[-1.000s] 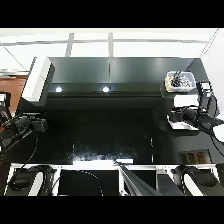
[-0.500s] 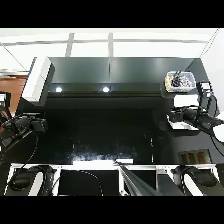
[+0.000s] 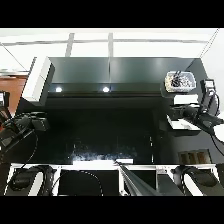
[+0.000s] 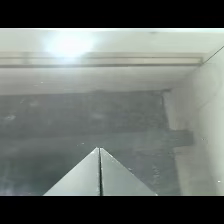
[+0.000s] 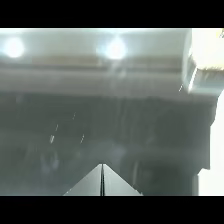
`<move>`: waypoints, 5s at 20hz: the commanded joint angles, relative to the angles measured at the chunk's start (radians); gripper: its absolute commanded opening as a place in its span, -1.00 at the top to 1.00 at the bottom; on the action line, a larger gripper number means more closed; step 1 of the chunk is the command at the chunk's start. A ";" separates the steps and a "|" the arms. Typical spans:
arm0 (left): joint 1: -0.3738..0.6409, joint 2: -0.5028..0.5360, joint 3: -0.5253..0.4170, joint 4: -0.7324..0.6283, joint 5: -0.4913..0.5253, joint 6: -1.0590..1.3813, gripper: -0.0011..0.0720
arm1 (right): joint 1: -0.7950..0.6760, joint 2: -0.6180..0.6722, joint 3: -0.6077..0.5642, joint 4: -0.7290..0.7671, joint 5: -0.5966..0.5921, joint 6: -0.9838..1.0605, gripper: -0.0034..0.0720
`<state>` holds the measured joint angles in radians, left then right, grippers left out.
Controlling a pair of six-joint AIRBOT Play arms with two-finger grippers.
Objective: Fold the box and place the chain.
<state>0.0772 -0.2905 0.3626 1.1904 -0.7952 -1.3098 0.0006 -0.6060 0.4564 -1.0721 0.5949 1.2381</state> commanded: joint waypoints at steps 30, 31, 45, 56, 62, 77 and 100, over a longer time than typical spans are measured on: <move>-0.001 -0.011 -0.005 -0.051 0.052 -0.003 -0.96 | -0.800 -1.038 0.902 -0.391 0.735 -0.256 -0.18; -0.001 -0.011 -0.005 -0.050 0.053 -0.003 -0.96 | -0.800 -1.038 0.902 -0.392 0.736 -0.256 0.29; -0.001 -0.011 -0.005 -0.052 0.050 -0.003 -0.95 | -0.793 -0.893 0.726 0.085 0.884 -0.324 0.88; -0.001 -0.011 -0.011 -0.212 -0.032 -0.002 -0.95 | -0.440 -0.254 -0.006 0.741 0.429 -0.511 0.89; -0.084 -0.127 -0.055 -0.376 -0.026 0.002 -0.95 | -0.120 -0.032 -0.261 0.889 0.211 -0.565 0.89; -0.312 -0.878 0.231 -0.694 -0.045 0.373 -0.95 | 0.087 -0.032 -0.268 0.881 0.090 -0.554 0.88; -0.307 -1.289 0.436 -0.918 -0.415 1.020 0.69 | 0.087 -0.032 -0.268 0.851 0.119 -0.531 0.88</move>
<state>-0.2306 -1.5681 0.7853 0.2714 -1.1942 -0.3172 0.0868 -0.6388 0.1886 -0.2031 0.6960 0.6968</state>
